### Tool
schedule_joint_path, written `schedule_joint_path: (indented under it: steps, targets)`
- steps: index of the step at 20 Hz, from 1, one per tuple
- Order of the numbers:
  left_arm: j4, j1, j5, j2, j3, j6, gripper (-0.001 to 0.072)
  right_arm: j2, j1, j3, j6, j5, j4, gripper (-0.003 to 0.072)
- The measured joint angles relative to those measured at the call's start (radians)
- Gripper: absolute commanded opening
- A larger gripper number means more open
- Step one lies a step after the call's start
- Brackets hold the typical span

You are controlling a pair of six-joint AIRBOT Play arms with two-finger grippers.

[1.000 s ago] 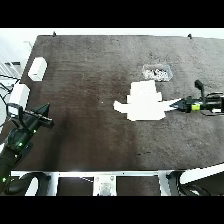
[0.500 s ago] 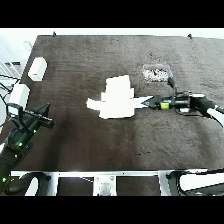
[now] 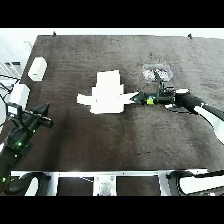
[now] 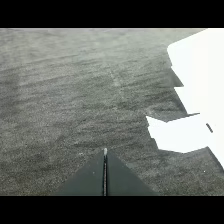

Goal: Fold the box and place the chain.

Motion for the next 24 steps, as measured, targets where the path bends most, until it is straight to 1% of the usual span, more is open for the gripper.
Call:
schedule_joint_path:
  steps: [4, 10, 13, 14, 16, 17, 20, 24]
  targets:
    - [0.000, 0.000, -0.002, 0.000, 0.000, 0.000, 0.0020, 0.000, 0.008, 0.006, -0.001, -0.047, -0.003, 0.0016]
    - [-0.002, 0.000, -0.037, 0.000, 0.000, 0.000, 0.0020, -0.001, 0.011, 0.015, -0.032, -0.086, -0.019, 0.0015]
    - [-0.002, 0.000, -0.066, 0.000, 0.000, 0.000, 0.0020, -0.005, 0.023, 0.045, -0.045, -0.098, -0.031, 0.0016]
    - [-0.002, 0.000, -0.072, 0.000, 0.000, 0.000, 0.0036, -0.011, 0.030, 0.060, -0.047, -0.103, -0.040, 0.0016]
    - [-0.003, 0.000, -0.083, 0.000, 0.000, 0.000, 0.0609, -0.030, 0.051, 0.087, -0.046, -0.105, -0.058, 0.0015]
    - [-0.003, 0.000, -0.087, 0.000, 0.000, 0.000, 0.0588, -0.038, 0.063, 0.096, -0.045, -0.111, -0.064, 0.0014]
    - [-0.017, 0.000, -0.103, 0.000, 0.000, 0.000, 0.0588, -0.045, 0.103, 0.096, -0.037, -0.151, -0.077, 0.0014]
    - [-0.024, 0.000, -0.110, 0.000, 0.010, 0.000, 0.0588, -0.013, 0.144, 0.052, -0.026, -0.243, -0.082, 0.0014]
